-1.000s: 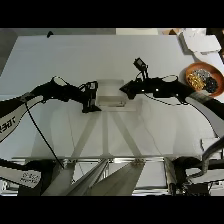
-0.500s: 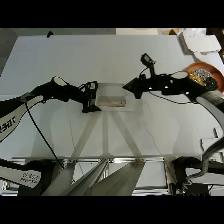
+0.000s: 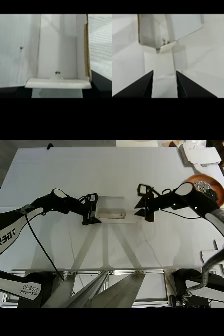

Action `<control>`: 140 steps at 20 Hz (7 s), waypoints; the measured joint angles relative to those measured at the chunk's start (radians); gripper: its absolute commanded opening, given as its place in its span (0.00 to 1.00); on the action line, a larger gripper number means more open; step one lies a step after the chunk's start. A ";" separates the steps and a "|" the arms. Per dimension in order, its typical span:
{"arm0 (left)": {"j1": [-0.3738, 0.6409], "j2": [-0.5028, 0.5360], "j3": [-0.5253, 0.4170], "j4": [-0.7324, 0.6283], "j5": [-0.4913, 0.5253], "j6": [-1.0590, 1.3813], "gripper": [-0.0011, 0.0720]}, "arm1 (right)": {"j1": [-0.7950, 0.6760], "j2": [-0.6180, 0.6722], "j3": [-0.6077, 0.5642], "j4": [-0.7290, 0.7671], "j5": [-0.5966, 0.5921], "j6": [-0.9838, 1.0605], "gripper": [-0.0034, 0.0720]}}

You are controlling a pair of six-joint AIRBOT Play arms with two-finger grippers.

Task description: Fold the box and place the chain.

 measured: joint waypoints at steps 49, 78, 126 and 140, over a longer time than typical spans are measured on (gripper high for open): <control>0.000 0.000 0.000 0.000 0.000 0.000 0.37 | -0.173 0.098 -0.082 -0.190 -0.030 1.075 0.05; 0.000 0.000 0.000 0.000 0.000 0.000 0.37 | 0.026 0.029 -0.170 0.309 -0.134 1.121 0.37; 0.000 0.000 0.000 0.000 0.000 0.000 0.37 | 0.314 0.043 -0.165 -0.098 -0.591 1.475 0.56; 0.000 0.000 0.000 0.000 0.000 0.000 0.37 | 0.359 0.043 -0.114 -0.205 -0.494 1.566 0.52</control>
